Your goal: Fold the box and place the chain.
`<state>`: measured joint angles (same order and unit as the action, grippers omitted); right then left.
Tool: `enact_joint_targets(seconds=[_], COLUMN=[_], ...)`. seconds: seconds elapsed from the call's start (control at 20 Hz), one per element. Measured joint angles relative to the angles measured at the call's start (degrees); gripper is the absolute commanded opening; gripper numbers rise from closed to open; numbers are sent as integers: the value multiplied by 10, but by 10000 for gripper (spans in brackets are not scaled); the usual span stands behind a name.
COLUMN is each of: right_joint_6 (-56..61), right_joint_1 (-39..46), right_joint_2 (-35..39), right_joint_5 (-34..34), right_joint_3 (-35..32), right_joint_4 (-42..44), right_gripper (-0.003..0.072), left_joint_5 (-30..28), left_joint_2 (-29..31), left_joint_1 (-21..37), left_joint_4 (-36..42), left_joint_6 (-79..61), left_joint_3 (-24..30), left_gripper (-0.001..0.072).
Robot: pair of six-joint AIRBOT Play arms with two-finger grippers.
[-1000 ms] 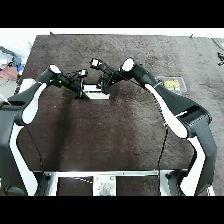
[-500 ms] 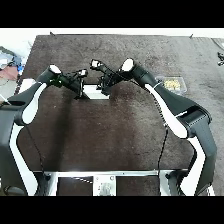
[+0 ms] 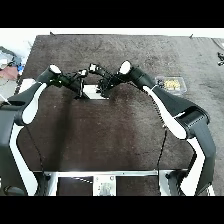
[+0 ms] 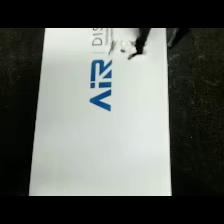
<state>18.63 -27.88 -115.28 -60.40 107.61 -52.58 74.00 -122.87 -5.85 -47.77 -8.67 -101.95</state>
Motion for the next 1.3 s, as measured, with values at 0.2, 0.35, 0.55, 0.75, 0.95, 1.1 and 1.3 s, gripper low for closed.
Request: enact_joint_targets(seconds=[0.2, 0.35, 0.55, 0.75, 0.95, 1.1, 1.3], right_joint_6=[4, 6, 8, 28, 82, 123, 161], right_joint_1=[0, 3, 15, 21, 23, 25, 26], right_joint_2=[1, 7, 16, 14, -8, -23, -37], right_joint_5=[-7, -13, 5, 34, 52, 46, 28], right_joint_3=[-3, -4, -4, -5, -5, -5, -7], right_joint_4=[9, 28, 61, 84, 90, 94, 95], right_gripper=[180, 179, 150, 11, 11, 10, 10], left_joint_5=[0, 2, 2, 1, 1, 0, 0], left_joint_2=[0, 0, 0, 0, 0, 0, 0], left_joint_1=[0, 0, 0, 0, 0, 0, 0], left_joint_4=[0, 1, 2, 2, 1, 1, 0], left_joint_6=[1, 3, 4, 3, 3, 2, -1], left_joint_3=[0, 0, 0, 0, 0, 0, 0], left_gripper=[465, 465, 465, 465, 465, 465, 465])
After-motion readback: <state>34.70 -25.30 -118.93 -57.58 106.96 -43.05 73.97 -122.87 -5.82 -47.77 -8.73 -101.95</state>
